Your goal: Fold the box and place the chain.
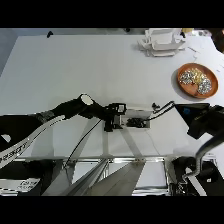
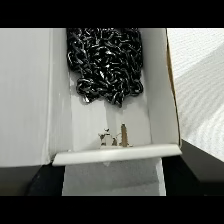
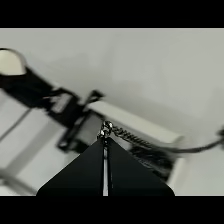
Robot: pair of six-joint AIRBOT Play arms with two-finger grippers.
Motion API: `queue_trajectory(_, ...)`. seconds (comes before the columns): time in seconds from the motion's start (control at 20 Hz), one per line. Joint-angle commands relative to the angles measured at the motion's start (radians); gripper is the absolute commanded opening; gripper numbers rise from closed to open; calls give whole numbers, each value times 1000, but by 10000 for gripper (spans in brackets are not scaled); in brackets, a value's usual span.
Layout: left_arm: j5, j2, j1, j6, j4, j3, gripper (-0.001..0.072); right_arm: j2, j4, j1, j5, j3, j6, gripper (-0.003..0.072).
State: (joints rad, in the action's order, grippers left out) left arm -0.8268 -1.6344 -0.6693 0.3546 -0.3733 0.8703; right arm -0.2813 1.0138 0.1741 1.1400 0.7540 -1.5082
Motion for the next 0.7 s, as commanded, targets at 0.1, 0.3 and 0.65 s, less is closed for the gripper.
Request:
queue_trajectory(0.1,0,0,1,0,0,0,14,-18,-361,0,-54,1,140,16)
queue_trajectory(0.3,0,0,1,0,0,0,14,-112,-394,2,-55,0,212,16)
queue_trajectory(0.65,0,0,1,0,0,0,14,-260,-340,119,-66,0,260,16)
